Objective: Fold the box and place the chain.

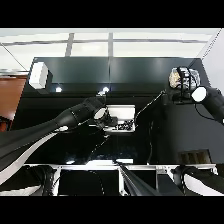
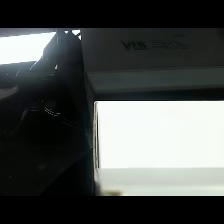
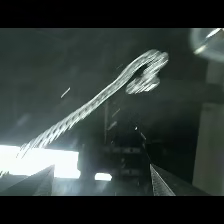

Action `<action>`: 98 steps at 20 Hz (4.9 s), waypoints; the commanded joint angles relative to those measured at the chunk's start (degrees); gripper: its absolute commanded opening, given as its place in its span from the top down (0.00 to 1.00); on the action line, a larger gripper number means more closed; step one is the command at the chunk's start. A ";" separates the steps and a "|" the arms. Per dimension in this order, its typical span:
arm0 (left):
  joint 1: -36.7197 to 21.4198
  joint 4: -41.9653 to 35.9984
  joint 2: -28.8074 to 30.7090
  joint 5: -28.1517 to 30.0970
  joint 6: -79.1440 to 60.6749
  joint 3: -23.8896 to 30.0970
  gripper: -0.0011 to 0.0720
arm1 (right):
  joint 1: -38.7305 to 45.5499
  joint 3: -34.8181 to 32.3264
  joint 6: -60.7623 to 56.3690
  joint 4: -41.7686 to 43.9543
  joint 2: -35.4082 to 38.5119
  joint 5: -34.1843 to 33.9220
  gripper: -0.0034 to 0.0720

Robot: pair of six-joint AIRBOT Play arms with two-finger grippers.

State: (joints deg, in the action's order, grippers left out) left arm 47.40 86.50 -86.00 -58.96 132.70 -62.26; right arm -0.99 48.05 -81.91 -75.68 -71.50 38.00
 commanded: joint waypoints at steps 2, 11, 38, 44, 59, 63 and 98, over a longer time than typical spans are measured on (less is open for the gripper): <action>-0.02 -0.02 -0.02 0.00 -0.02 -0.02 0.95 | -0.57 6.67 -13.44 -5.97 -8.66 -4.26 0.01; -0.02 0.00 -0.04 0.09 -0.02 -0.02 0.95 | -4.81 15.72 -29.90 -19.32 -18.25 1.90 0.01; -0.02 -0.02 -0.04 0.26 -0.02 -0.02 0.95 | -4.96 16.15 -0.83 1.55 8.28 25.24 0.94; -0.02 0.00 -0.04 0.26 -0.02 -0.02 0.95 | -4.96 21.75 7.45 27.58 22.58 33.07 0.94; -0.02 0.00 -0.04 0.28 -0.02 -0.02 0.95 | -4.98 26.08 13.11 51.56 22.75 33.20 0.94; -0.02 0.00 -0.04 0.26 -0.02 -0.02 0.95 | -8.26 21.38 11.47 46.03 22.73 32.89 0.94; -0.02 0.00 -0.04 0.26 -0.02 -0.02 0.95 | -9.01 -26.36 67.38 24.96 22.43 2.47 0.05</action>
State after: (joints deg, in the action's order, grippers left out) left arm 47.40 86.48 -86.00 -58.72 132.70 -62.26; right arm -7.88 24.97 -42.22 -51.86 -48.47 44.75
